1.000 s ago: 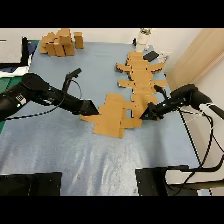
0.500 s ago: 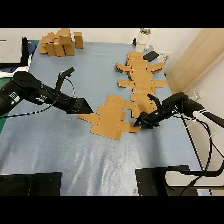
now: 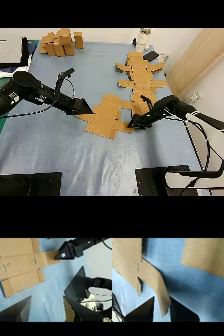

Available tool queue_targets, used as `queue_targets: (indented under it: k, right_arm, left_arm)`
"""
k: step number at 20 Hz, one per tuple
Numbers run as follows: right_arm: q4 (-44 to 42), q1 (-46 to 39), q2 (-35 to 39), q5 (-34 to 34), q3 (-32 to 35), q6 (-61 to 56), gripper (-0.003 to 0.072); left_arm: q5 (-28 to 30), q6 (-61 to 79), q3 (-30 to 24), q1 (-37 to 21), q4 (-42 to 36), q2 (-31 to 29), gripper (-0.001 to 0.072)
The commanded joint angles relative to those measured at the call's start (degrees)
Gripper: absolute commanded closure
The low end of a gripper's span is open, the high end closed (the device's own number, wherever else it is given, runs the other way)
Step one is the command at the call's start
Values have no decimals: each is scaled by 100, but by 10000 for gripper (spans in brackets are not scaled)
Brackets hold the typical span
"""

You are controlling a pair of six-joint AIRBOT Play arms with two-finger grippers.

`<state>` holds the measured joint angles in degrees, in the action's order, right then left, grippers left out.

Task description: Fold the box.

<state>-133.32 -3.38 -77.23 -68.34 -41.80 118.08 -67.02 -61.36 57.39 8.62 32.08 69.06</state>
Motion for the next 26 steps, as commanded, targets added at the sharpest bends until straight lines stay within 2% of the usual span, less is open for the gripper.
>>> queue_targets:
  k: [1,5,6,7,8,12,15,18,22,26]
  right_arm:
    - [-57,450,7,422,9,-4,419]
    - [-151,614,7,623,9,-15,430]
    - [-162,669,4,680,9,-17,485]
    - [-173,726,4,719,9,-11,618]
    - [-190,789,7,754,4,11,680]
    - [-254,1121,249,743,-39,485,685]
    - [-212,1322,831,737,72,695,686]
    - [-31,1453,1467,743,455,688,686]
    - [138,1755,1840,848,990,688,686]
    - [142,2162,1838,866,1069,619,686]
  left_arm:
    - [-7,-9,4,-4,2,0,115]
    - [0,4,4,-7,2,0,115]
    - [2,4,4,-9,2,0,115]
    - [2,4,4,-9,2,0,114]
    - [13,2,4,-9,4,0,115]
    - [208,85,4,-13,11,0,115]
    - [-15,538,-2,-13,286,0,115]
    - [-262,721,-210,-96,588,0,115]
    - [264,929,-632,-577,612,11,115]
    - [404,1309,-649,-883,568,426,114]
